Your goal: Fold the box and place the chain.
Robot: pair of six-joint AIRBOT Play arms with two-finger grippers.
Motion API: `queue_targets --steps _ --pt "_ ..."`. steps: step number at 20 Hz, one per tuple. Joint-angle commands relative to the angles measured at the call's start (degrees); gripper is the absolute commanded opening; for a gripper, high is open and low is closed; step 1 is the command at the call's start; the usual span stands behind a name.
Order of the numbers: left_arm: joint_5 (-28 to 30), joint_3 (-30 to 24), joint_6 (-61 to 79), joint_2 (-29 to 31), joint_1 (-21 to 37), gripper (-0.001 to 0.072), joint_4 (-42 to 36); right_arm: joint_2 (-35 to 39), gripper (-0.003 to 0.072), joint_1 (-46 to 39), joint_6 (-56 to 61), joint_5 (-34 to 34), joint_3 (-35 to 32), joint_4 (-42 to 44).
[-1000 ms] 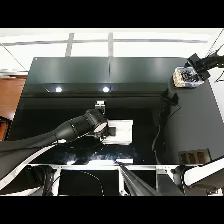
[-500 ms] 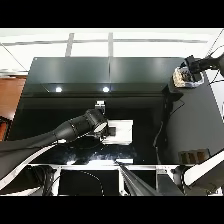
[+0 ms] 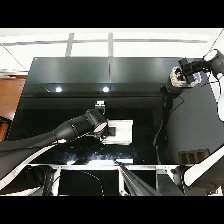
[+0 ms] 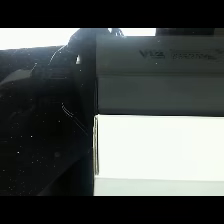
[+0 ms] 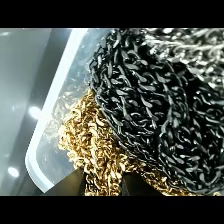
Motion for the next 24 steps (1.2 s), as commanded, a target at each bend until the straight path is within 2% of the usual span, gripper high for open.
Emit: queue_targets --steps 1,5,11,13,16,19,21,24 --pt "0.2 0.0 0.0 0.0 0.0 0.0031 0.0 2.0 0.0040 -0.4 -6.4 1.1 0.1 0.7" --pt "0.2 0.0 0.0 0.0 0.0 0.0031 0.0 9.3 0.0039 -2.1 -16.2 2.4 0.1 1.1" --pt "0.0 0.0 0.0 0.0 0.0 0.0031 0.0 26.0 0.0039 -4.9 -26.3 3.5 0.1 2.6" --pt "0.0 0.0 0.0 0.0 0.0 0.0031 0.0 31.1 0.0038 -5.2 -31.6 6.6 0.1 4.6" --pt "0.0 0.0 0.0 0.0 0.0 0.0031 0.0 37.7 0.0038 -5.3 -37.6 14.7 0.1 7.9" --pt "0.1 0.0 0.0 0.0 0.0 0.0031 0.0 44.3 0.0038 -4.3 -39.9 16.1 -0.3 11.1" --pt "0.1 0.0 0.0 0.0 0.0 0.0031 0.0 49.7 0.0038 -2.0 -41.2 16.8 -2.8 11.0" --pt "0.3 0.0 0.0 0.0 0.0 0.0031 0.0 58.4 0.0038 3.8 -43.9 17.9 -10.0 11.0"
